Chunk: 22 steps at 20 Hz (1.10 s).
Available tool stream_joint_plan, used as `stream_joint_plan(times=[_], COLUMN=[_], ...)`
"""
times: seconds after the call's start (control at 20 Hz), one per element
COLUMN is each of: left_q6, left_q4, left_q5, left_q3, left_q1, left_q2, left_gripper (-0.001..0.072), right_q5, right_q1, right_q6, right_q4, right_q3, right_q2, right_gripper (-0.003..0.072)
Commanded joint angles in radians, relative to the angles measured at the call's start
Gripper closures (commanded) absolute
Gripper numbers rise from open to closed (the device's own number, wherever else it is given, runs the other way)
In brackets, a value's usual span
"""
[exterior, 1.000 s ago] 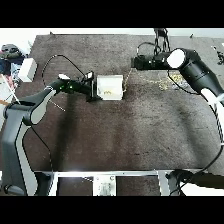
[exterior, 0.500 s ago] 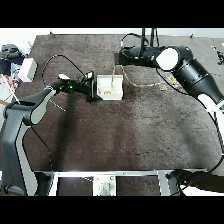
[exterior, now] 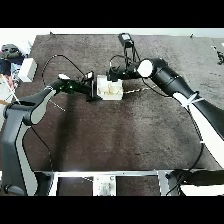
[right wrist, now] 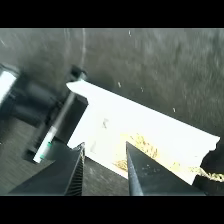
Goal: Fold the box and place the chain.
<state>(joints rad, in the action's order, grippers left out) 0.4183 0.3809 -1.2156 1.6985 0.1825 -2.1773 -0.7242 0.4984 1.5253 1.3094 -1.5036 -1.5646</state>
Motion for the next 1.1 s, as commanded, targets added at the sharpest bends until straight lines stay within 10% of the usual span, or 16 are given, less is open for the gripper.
stream_joint_plan(times=[0.0,0.5,1.05], left_q6=[0.0,0.0,0.0], left_q4=[0.0,0.0,0.0], left_q5=[0.0,0.0,0.0], left_q3=[0.0,0.0,0.0], left_q1=[-0.001,-0.001,-0.001], left_q2=[0.001,0.001,0.001], left_gripper=[0.0424,0.0424,0.0424], right_q5=[-0.035,-0.031,0.189], right_q1=[-0.039,-0.482,-0.517], right_q6=[0.008,0.198,0.226], right_q4=[0.06,0.052,-0.077], right_q3=[0.001,0.162,0.158], right_q2=[-0.023,-0.102,-0.242], right_gripper=[0.0392,0.0392,0.0325])
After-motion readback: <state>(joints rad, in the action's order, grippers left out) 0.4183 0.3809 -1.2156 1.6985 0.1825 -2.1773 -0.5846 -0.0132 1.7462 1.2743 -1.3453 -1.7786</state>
